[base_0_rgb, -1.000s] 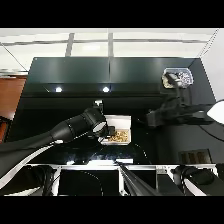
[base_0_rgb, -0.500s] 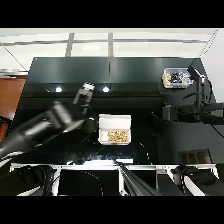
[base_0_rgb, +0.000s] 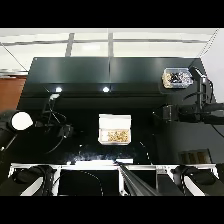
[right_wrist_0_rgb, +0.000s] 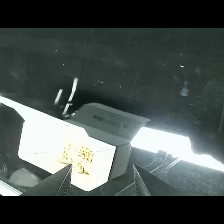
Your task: Fold the box and place the chain.
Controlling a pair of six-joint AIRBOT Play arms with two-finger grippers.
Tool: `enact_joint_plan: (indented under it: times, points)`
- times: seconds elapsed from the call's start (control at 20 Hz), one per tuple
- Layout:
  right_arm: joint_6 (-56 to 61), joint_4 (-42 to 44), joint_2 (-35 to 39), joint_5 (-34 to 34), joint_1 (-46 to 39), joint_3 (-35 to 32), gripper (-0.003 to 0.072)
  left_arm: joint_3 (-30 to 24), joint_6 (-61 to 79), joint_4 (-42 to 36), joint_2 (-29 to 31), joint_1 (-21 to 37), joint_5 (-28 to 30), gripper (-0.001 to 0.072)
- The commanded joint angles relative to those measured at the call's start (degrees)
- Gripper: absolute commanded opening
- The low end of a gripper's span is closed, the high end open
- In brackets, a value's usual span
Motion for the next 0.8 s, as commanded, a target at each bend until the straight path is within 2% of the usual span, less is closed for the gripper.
enact_joint_plan:
  times: [0.0,0.15,0.2,0.35,0.55,0.75]
  points:
    - [1.40,-0.04,0.04,0.13,-0.02,0.02,0.0457,-8.61,46.36,-33.05,-3.52,8.22,2.34,0.0711]
    - [1.97,-0.04,0.04,0.39,0.04,0.02,0.0457,-8.76,72.72,-31.63,-8.28,5.46,2.71,0.0713]
    - [2.16,-0.07,0.04,0.37,0.04,0.02,0.0457,-8.74,77.96,-31.34,-9.25,4.31,4.46,0.0713]
    - [2.60,-0.04,0.04,0.37,0.04,-0.02,0.0457,-8.72,84.87,-31.21,-11.41,0.42,11.85,0.0712]
    - [4.28,0.13,0.04,0.33,0.15,-0.02,0.0457,-8.70,93.68,-31.17,-13.77,-3.50,13.09,0.0711]
    - [4.26,0.09,0.04,0.22,0.15,-0.02,0.0457,-8.37,94.90,-31.39,-15.41,-6.34,18.49,0.0711]
